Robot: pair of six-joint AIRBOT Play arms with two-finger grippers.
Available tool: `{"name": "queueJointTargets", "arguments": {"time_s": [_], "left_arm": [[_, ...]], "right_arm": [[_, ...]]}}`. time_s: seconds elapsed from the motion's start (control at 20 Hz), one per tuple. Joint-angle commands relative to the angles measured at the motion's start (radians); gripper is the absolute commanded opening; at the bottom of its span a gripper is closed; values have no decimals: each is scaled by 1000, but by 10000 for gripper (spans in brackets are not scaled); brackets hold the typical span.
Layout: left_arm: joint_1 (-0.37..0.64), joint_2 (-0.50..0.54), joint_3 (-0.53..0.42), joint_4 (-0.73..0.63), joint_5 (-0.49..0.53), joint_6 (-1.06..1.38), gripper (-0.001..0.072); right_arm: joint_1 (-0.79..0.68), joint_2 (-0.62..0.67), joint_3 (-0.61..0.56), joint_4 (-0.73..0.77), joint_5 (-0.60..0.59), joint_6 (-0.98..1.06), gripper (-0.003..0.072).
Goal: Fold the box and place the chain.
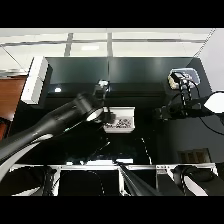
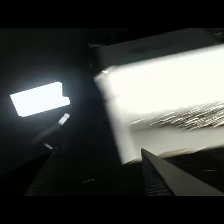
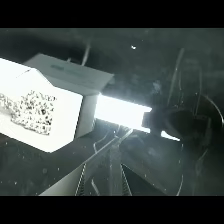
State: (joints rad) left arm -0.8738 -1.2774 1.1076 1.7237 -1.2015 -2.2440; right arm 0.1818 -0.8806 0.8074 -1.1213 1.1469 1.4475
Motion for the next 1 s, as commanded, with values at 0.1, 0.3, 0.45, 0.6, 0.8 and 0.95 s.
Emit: {"name": "queueJointTargets", "arguments": {"time_s": [0.1, 0.3, 0.45, 0.6, 0.8, 0.95], "left_arm": [[220, 370, -392, -127, 196, 217, 581], [525, 459, -649, -986, 325, 1330, 582], [529, 447, -715, -1099, 394, 1954, 720], [493, 401, -710, -1057, 489, 2178, 720], [496, 212, -614, -1055, 453, 2317, 720], [505, 61, -521, -1057, 360, 2467, 720]], "right_arm": [[1, 0, 0, -18, -54, 0, 266], [1, 0, 0, -18, -95, 0, 266], [1, 0, -1, -18, -116, 0, 265], [1, 0, -1, -32, -120, 0, 265], [1, 0, -3, -40, -115, 0, 265], [1, 0, -3, -40, -117, 0, 266]]}}
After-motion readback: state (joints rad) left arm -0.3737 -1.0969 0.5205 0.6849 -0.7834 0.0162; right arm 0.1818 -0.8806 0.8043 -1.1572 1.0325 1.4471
